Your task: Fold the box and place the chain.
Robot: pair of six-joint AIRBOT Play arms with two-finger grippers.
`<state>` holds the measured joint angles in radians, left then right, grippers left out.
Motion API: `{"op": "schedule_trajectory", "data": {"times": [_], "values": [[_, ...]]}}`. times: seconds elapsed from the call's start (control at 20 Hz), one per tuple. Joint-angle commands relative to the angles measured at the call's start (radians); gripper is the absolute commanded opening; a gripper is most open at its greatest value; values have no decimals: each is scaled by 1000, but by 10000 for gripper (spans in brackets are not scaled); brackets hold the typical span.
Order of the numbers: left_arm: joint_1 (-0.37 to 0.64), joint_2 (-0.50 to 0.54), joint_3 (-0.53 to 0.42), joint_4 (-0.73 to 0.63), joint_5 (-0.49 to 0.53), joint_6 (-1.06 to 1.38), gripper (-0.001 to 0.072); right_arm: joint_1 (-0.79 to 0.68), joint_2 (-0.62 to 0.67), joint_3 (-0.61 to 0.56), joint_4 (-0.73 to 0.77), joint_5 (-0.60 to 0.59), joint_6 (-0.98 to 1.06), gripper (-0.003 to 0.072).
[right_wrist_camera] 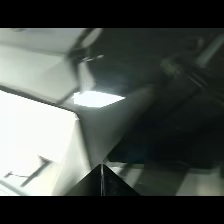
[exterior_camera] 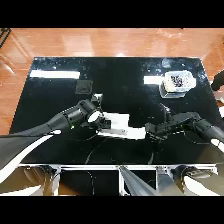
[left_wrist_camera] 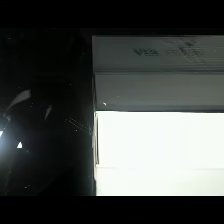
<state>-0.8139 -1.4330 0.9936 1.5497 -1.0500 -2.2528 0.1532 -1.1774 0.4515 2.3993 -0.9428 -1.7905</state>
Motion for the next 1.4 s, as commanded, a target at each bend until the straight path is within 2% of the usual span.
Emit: {"op": "schedule_trajectory", "data": {"times": [0.0, 0.05, 0.1, 0.15, 0.3, 0.4, 0.75, 0.9, 1.1, 1.15, 1.35], "values": [[1, 0, 0, -14, 3, 1, 27, 76, -42, 2, 79, 75, 6, 23], [1, 0, 0, -14, 4, 1, 27, 79, -42, 11, 82, 67, 6, 44], [1, 0, 0, -14, 7, 1, 27, 79, -42, 25, 85, 48, 6, 260], [1, 0, 0, -14, 9, 1, 28, 79, -42, 44, 87, 16, 2, 409], [1, 0, 0, -14, 10, 1, 28, 79, -42, 100, 84, -74, -29, 411], [1, 0, 0, -14, 10, 1, 28, 79, -42, 130, 83, -130, -83, 663], [1, 0, 0, -14, 10, 1, 28, 80, -42, 177, 100, -158, -82, 659], [1, 0, 0, -14, 10, 1, 28, 125, -42, 180, 104, -144, -78, 658], [1, 0, 0, -14, 10, 1, 28, 235, -42, 180, 103, -16, -14, 650], [1, 0, 0, -14, 10, 1, 28, 262, -42, 180, 103, 21, 11, 574], [1, 0, 0, -14, 10, 1, 28, 344, -42, 187, 50, 127, 135, 569]]}}
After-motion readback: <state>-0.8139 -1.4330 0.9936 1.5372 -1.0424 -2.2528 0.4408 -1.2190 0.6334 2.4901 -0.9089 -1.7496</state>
